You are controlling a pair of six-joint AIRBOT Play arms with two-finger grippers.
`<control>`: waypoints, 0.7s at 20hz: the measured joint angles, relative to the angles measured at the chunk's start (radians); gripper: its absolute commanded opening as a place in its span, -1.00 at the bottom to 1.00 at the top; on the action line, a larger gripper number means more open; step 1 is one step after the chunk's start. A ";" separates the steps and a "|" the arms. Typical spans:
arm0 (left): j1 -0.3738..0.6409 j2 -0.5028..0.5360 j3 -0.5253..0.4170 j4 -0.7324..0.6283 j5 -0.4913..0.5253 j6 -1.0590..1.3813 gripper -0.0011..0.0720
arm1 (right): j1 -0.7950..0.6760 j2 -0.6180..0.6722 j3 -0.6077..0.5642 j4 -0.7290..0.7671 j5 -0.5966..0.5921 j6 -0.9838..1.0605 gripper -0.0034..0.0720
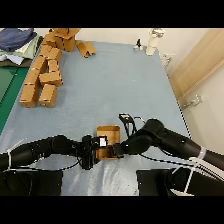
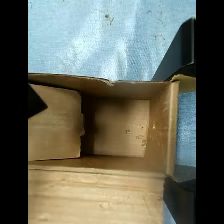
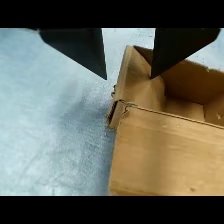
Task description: Fold the box.
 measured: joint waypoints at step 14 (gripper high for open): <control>0.000 0.000 0.000 0.000 -0.001 0.000 0.28 | 0.136 -0.274 0.173 -0.141 -0.174 0.301 -0.35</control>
